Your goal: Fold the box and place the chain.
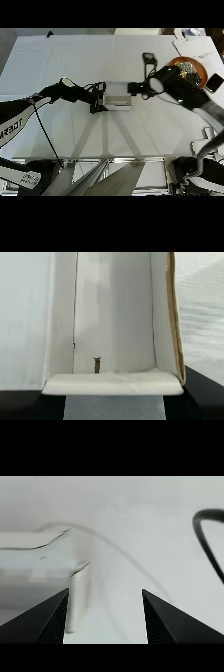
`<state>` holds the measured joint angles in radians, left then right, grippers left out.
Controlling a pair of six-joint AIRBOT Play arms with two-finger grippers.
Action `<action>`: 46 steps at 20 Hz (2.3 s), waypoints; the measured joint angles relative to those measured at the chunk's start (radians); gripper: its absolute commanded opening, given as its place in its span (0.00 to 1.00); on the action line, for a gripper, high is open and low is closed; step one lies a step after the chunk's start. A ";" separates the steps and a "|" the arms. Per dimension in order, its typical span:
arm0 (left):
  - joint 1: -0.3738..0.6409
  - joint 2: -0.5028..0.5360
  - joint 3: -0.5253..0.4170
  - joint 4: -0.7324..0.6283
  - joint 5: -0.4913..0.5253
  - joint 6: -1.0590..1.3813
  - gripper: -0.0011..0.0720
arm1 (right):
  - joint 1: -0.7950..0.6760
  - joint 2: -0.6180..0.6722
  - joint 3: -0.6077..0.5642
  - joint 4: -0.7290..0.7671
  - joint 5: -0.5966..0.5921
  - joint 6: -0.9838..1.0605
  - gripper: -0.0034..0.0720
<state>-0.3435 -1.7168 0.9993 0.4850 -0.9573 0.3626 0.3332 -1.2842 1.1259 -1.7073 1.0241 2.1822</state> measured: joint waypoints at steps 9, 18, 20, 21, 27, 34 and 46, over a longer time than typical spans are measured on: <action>0.000 0.000 0.000 0.000 0.000 0.000 0.22 | -0.480 0.022 0.005 -0.035 -0.087 -0.257 0.78; 0.000 0.000 0.000 0.000 0.000 0.000 0.22 | -0.661 -0.431 0.338 0.034 -0.178 -0.414 0.81; 0.000 0.000 0.000 0.000 0.000 0.000 0.22 | -0.666 -0.521 0.406 0.035 -0.180 -0.419 0.81; 0.000 0.000 0.000 0.000 0.000 0.000 0.22 | -0.668 -0.559 0.428 0.039 -0.180 -0.422 0.81; 0.000 0.000 0.000 0.000 0.000 -0.002 0.22 | -0.668 -0.663 0.481 0.105 -0.171 -0.426 0.23; 0.000 0.000 0.000 0.000 0.000 -0.001 0.22 | -0.668 -0.647 0.485 0.112 -0.068 -0.472 0.06; 0.000 0.000 0.000 0.000 0.000 0.000 0.22 | -0.647 -0.292 0.488 0.090 0.198 -0.686 0.06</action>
<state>-0.3435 -1.7168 0.9993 0.4850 -0.9573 0.3622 -0.3141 -1.5761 1.6135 -1.6173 1.2221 1.4960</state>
